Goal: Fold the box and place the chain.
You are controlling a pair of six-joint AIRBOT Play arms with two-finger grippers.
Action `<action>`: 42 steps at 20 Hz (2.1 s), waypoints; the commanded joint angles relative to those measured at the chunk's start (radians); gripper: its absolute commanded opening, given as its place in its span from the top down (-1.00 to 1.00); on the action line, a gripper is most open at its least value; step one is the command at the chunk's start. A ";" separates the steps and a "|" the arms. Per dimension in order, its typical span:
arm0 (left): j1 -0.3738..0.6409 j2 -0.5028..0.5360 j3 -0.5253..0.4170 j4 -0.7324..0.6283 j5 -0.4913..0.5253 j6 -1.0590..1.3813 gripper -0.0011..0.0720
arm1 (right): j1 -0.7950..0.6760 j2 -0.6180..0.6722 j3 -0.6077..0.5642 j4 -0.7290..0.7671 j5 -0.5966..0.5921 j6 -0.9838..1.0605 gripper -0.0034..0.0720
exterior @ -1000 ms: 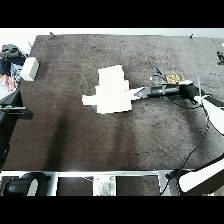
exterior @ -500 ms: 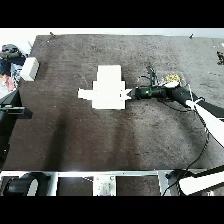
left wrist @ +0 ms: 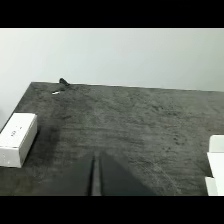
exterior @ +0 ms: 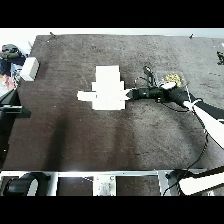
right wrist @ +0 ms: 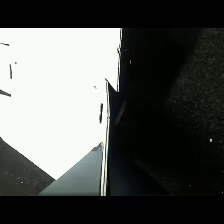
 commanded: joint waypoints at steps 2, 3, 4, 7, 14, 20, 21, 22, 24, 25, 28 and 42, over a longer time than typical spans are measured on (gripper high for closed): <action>-0.001 -0.023 0.002 -0.005 -0.089 -0.003 -0.76 | 0.002 0.001 -0.001 0.000 -0.001 -0.016 0.88; -0.001 -0.047 0.008 -0.006 -0.111 -0.002 -0.76 | 0.002 0.001 -0.001 -0.001 -0.002 -0.016 0.88; -0.001 -0.086 0.026 -0.006 -0.143 -0.002 -0.76 | 0.002 0.001 -0.001 -0.001 -0.002 -0.016 0.88; -0.001 -0.272 0.143 -0.011 -0.244 -0.001 -0.76 | 0.002 0.001 -0.001 0.000 -0.003 -0.016 0.88; -0.001 -0.904 0.622 -0.024 -0.584 -0.001 -0.76 | 0.002 0.001 -0.001 0.000 -0.002 -0.013 0.88; -0.043 -1.430 1.135 -0.020 -1.011 -0.079 -0.76 | 0.002 0.001 -0.001 0.000 -0.005 -0.013 0.88; -0.067 -1.500 1.214 -0.008 -1.053 -0.102 -0.76 | 0.001 0.001 -0.001 0.000 -0.005 -0.013 0.88; -0.095 -1.571 1.300 0.029 -1.083 -0.138 -0.76 | 0.001 0.001 -0.001 0.000 -0.005 -0.013 0.88; -0.137 -1.695 1.457 0.135 -1.107 -0.229 -0.76 | 0.002 0.001 -0.001 0.000 -0.005 -0.013 0.88; -0.150 -1.745 1.521 0.178 -1.117 -0.263 -0.76 | 0.001 0.001 -0.001 -0.001 -0.005 -0.013 0.88; -0.156 -1.861 1.659 0.228 -1.136 -0.330 -0.76 | 0.001 0.001 -0.001 -0.001 -0.005 -0.014 0.88; -0.159 -2.042 1.795 0.092 -1.297 -0.289 -0.65 | 0.001 0.001 0.000 -0.001 -0.001 -0.014 0.88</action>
